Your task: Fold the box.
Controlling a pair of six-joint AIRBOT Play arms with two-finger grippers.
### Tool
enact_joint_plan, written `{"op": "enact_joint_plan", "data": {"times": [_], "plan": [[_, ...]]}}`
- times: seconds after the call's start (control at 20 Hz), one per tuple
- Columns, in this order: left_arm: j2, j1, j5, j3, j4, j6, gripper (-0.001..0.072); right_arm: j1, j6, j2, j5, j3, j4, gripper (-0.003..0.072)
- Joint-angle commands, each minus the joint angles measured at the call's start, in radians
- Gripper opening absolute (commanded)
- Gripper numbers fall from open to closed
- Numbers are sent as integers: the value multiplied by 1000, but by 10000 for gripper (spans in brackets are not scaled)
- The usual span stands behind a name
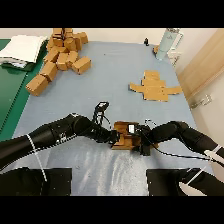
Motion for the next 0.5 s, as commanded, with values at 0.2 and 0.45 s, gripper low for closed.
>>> {"op": "enact_joint_plan", "data": {"times": [0.2,0.45], "plan": [[-1,-55,-63,40,201,-283,374,0,1,0,0,0,0,500],[-7,-97,-61,61,202,-304,374,0,0,0,0,0,0,500]]}}
